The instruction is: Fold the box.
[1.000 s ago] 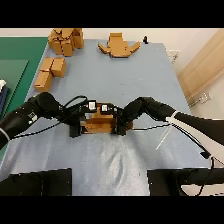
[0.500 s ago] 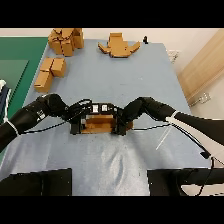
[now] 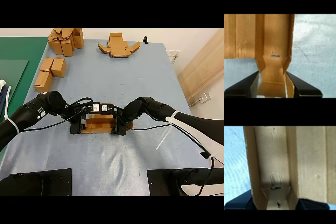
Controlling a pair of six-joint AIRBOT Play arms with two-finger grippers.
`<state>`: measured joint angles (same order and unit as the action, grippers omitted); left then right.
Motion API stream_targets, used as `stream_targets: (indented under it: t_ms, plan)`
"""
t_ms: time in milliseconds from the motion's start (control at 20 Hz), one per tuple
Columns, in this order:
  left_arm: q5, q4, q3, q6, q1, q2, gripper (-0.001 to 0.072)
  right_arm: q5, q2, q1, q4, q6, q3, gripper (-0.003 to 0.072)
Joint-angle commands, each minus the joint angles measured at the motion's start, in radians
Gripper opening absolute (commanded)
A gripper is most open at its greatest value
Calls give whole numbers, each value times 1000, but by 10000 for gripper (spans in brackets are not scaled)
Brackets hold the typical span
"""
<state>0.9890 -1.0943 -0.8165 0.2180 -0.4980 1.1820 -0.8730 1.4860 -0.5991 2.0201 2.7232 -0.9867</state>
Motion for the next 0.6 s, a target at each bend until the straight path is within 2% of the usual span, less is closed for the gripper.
stream_targets:
  t_ms: [0, 150, 200, 250, 300, 550]
  plan:
    - [-3, 23, -2, -1, -2, 27, 495, 1, 0, 1, 0, 0, -1, 509]
    - [-88, 29, -2, -1, -18, 38, 490, 1, 0, 1, 0, 0, -1, 508]
    - [-100, 29, -2, -1, -26, 38, 393, 1, 0, 1, 0, 0, -1, 508]
    - [-95, 32, -2, 0, -37, 38, 223, 1, 0, 1, 0, 0, -1, 509]
    - [-78, 37, -2, 0, -45, 39, 183, 1, 0, 1, 0, 0, -1, 508]
    - [-48, 47, -2, -1, -57, 40, 183, 1, 0, 1, 0, 0, -1, 509]
